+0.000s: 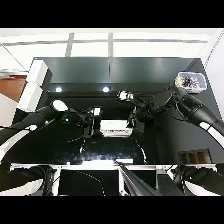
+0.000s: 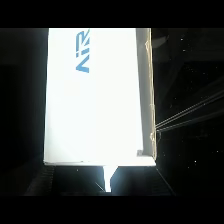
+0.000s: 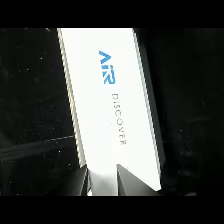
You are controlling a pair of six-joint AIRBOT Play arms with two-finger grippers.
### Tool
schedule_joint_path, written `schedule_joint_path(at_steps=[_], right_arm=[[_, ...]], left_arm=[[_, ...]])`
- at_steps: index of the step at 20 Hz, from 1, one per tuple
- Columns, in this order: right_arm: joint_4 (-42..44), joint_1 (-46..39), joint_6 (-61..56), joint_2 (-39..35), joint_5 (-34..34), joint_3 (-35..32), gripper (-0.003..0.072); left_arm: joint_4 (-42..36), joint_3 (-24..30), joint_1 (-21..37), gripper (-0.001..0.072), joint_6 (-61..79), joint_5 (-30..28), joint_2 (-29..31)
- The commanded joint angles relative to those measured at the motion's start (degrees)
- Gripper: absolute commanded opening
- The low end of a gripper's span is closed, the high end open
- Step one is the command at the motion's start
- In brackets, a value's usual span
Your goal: Fold the box and place the chain.
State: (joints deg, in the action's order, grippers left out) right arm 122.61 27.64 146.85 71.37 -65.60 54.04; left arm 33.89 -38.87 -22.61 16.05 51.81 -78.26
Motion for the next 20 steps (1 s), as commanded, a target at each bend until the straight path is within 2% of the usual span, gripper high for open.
schedule_joint_path(at_steps=[1, 20], right_arm=[[-0.2, 0.0, -0.3, 0.0, 0.5, 0.0, 0.0206], [-0.3, 0.0, -1.9, 0.0, 1.0, 0.0, 0.0207]], left_arm=[[0.1, 0.0, 0.0, 0.0486, 0.0, 0.0, 0.0], [0.1, 0.0, 0.0, 0.0486, 0.0, 0.0, 0.0]])
